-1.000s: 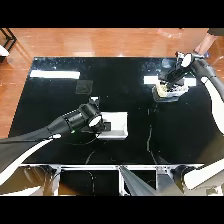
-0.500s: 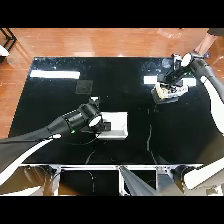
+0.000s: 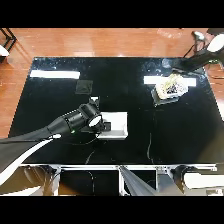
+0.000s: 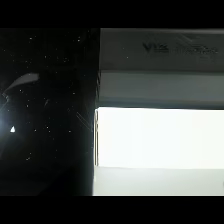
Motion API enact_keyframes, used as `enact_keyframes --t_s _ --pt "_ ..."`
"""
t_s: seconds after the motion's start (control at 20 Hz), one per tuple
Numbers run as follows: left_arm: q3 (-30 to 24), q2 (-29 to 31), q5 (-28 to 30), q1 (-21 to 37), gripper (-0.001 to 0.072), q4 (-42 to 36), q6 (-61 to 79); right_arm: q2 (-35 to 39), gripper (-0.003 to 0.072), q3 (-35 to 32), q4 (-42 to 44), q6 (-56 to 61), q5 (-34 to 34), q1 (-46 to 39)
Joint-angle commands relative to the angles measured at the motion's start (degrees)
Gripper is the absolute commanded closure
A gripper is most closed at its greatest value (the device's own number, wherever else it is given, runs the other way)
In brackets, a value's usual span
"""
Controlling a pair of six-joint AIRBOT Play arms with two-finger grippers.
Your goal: Fold the box and place the chain.
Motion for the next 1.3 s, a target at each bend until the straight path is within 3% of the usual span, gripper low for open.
enact_keyframes --t_s 0.0,0.25,0.7,1.0,1.25 --pt "0.0 0.0 -0.2 0.0 0.0689 0.0 0.0 8.1 0.0670 0.0 3.5 -2.2 -1.0 -1.0" --pt "0.0 0.0 -0.2 0.0 0.0689 0.0 0.0 18.4 0.0670 0.0 6.2 -3.4 -1.7 -1.2" --pt "0.0 0.0 -0.1 0.0 0.0689 -0.2 0.2 33.0 0.0670 0.0 8.7 -5.0 9.7 6.4" --pt "0.0 0.0 0.0 0.0 0.0689 -1.1 0.2 38.4 0.0670 -1.4 8.9 -5.5 16.1 13.2" --pt "0.0 0.0 0.1 0.0 0.0689 -1.1 0.2 39.1 0.0669 -7.6 8.9 -4.2 18.9 23.0"
